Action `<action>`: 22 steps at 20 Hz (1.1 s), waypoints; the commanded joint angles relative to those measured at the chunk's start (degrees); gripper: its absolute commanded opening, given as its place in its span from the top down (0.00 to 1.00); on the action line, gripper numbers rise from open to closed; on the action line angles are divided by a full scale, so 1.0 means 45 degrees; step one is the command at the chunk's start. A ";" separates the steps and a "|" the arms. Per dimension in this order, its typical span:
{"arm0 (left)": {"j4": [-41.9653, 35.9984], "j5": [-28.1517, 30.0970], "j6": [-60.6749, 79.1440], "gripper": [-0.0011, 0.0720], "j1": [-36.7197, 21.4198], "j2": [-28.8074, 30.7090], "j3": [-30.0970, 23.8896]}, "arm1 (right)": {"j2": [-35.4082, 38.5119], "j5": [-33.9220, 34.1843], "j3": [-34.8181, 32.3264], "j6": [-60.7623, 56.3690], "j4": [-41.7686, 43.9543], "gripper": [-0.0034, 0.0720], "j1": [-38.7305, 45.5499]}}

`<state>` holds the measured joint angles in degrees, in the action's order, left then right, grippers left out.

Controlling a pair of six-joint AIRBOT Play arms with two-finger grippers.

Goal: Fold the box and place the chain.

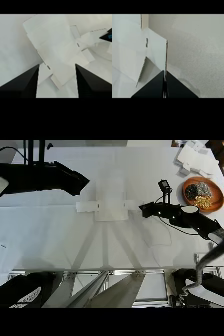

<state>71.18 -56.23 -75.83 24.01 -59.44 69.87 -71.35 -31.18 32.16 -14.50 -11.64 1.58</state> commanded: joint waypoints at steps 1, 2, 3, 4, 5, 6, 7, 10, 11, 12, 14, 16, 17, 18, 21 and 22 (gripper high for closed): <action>-0.3895 -0.0889 0.3711 0.29 -0.1831 -0.1749 0.0010 | 0.0010 0.0000 -0.0005 -0.0005 0.0005 0.94 -0.0015; -0.5178 -0.1263 0.4833 0.26 -0.2414 -0.2351 0.0019 | 0.0010 0.0000 -0.0005 -0.0005 0.0005 0.94 -0.0015; -0.6586 -0.1642 0.5935 0.19 -0.2997 -0.3026 0.0083 | 0.0010 0.0000 -0.0005 -0.0005 0.0005 0.94 -0.0015; -0.7810 -0.1894 0.6834 0.09 -0.3492 -0.3648 0.0141 | 0.0010 0.0000 -0.0005 -0.0005 0.0005 0.94 -0.0015; -0.8874 -0.2040 0.7669 0.04 -0.3939 -0.4328 0.0277 | 0.0010 0.0000 -0.0005 -0.0005 0.0005 0.94 -0.0015; -0.9500 -0.2050 0.8184 0.03 -0.4284 -0.4979 0.0495 | 0.0010 0.0000 -0.0005 -0.0005 0.0005 0.94 -0.0015; -0.9632 -0.2050 0.8320 0.03 -0.4580 -0.5746 0.0903 | 0.0010 0.0000 -0.0005 -0.0005 0.0005 0.94 -0.0015; -0.9486 -0.3366 0.8267 0.04 -0.4959 -0.8150 0.2671 | 0.0010 0.0000 -0.0005 -0.0005 0.0005 0.94 -0.0015; -0.9063 -0.3764 0.8170 0.04 -0.4920 -0.8961 0.3439 | 0.0010 0.0005 -0.0005 -0.0005 0.0005 0.94 -0.0015; -0.8514 -0.3837 0.8009 0.04 -0.4789 -0.9617 0.4104 | 0.0010 0.0000 -0.0005 -0.0005 0.0005 0.94 -0.0015; -0.7655 -0.3818 0.7412 0.03 -0.4435 -1.0792 0.5343 | 0.0010 0.0005 -0.0005 0.0000 0.0005 0.94 -0.0015; -0.7601 -0.3944 0.7407 0.03 -0.4070 -1.1672 0.6285 | 0.0010 0.0000 -0.0005 -0.0005 0.0005 0.94 -0.0015; -0.7543 -0.3915 0.7417 0.03 -0.3881 -1.2007 0.6635 | 0.0010 0.0000 -0.0005 -0.0005 0.0005 0.94 -0.0015; -0.7461 -0.3910 0.7422 0.03 -0.3706 -1.2284 0.6921 | 0.0010 0.0000 -0.0005 -0.0005 0.0005 0.94 -0.0015; -0.7310 -0.3968 0.7664 0.03 -0.3376 -1.2696 0.7077 | 0.0010 0.0000 -0.0005 -0.0005 0.0005 0.94 -0.0015; -0.7310 -0.4061 0.7679 0.03 -0.3322 -1.2745 0.7072 | 0.0010 0.0000 -0.0005 -0.0005 0.0005 0.94 -0.0015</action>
<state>37.50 -73.60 -41.95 7.86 -114.50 100.05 -71.35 -31.16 32.16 -14.50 -11.62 1.58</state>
